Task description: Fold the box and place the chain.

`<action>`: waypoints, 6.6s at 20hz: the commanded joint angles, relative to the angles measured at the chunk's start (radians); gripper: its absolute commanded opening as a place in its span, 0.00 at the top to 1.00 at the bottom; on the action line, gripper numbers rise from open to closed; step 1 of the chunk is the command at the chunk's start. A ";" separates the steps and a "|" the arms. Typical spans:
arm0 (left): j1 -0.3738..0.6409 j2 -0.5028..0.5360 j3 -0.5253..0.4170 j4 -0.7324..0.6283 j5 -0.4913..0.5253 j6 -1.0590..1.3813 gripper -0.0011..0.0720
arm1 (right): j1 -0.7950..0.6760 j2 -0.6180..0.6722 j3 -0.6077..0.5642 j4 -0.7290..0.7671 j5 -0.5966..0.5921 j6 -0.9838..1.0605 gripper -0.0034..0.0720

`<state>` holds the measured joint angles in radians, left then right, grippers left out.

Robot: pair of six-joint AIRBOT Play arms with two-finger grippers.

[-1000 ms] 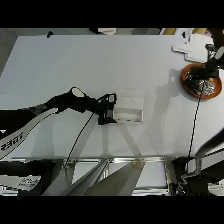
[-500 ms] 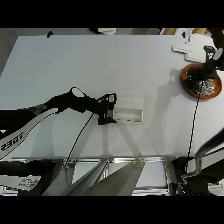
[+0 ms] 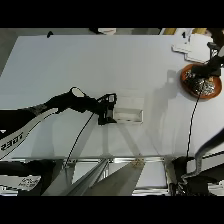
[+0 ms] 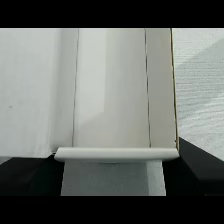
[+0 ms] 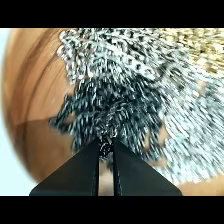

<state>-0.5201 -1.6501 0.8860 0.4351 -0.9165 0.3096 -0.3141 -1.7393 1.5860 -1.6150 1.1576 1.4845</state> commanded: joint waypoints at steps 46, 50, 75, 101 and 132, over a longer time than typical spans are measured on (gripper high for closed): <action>0.001 0.001 0.001 0.000 0.000 0.000 0.70 | 1.040 0.749 -0.745 0.362 -0.307 -0.013 0.94; 0.001 0.001 0.001 0.000 0.000 0.000 0.70 | 1.040 0.673 -0.748 0.331 -0.325 0.002 0.93; 0.001 0.001 0.001 0.000 0.000 0.000 0.70 | 0.428 0.717 -0.816 0.079 -0.084 0.008 0.82; 0.001 0.001 0.001 0.000 0.000 0.000 0.70 | 0.519 0.444 -0.816 0.072 -0.298 0.060 0.53; 0.001 0.001 0.001 0.000 0.000 0.000 0.70 | 0.889 0.910 -0.816 0.425 -0.270 0.093 0.94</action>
<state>-0.5198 -1.6501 0.8860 0.4351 -0.9169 0.3096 0.4801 -0.8394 0.7696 -1.2556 0.9844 1.5230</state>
